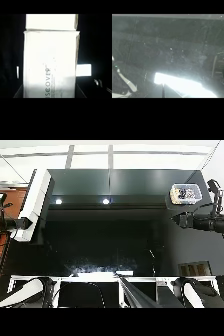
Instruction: Fold the box and place the chain.
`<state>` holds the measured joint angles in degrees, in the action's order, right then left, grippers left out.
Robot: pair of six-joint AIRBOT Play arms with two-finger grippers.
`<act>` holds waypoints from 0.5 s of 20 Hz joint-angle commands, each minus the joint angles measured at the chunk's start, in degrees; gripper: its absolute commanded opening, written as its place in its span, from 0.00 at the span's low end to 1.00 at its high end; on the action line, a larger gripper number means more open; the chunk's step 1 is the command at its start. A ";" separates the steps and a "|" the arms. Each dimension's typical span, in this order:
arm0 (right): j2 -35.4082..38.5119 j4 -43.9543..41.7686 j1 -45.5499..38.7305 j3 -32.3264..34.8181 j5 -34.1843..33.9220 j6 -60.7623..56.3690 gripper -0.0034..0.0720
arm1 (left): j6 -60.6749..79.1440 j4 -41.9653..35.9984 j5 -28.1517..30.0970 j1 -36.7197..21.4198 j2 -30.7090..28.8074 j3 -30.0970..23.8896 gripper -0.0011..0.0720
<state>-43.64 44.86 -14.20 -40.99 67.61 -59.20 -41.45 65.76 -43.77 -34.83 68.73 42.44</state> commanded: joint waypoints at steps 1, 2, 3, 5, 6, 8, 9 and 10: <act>-0.02 0.00 0.02 0.00 -0.87 0.02 0.06 | 2.23 -0.83 6.88 2.45 2.58 0.04 0.36; -0.02 0.00 0.02 0.02 -0.81 0.02 0.06 | 2.23 -0.85 7.85 2.89 2.78 0.04 0.65; -0.02 0.00 0.02 0.02 -0.79 0.00 0.06 | 1.92 -0.90 9.38 3.26 2.62 0.04 0.99; -0.02 -0.02 0.02 0.02 -0.61 0.00 0.06 | 0.44 -0.68 9.77 3.56 1.64 1.16 0.99; -0.02 -0.02 0.02 0.02 -0.42 0.00 0.06 | -0.96 -0.72 9.18 3.74 0.50 2.32 0.99; -0.02 0.00 0.02 0.00 -0.42 0.04 0.06 | -2.89 -0.94 6.84 4.04 -2.29 5.25 0.99; -0.02 -0.02 0.02 0.00 -0.74 0.04 0.06 | -2.93 -1.79 5.57 4.39 -3.89 6.64 0.99; -0.02 -0.02 0.02 0.00 -1.01 0.04 0.06 | -2.93 -2.86 5.05 4.85 -5.75 8.07 0.99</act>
<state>-43.64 44.86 -14.20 -40.99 67.05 -59.18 -42.94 64.51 -36.75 -30.83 66.48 47.27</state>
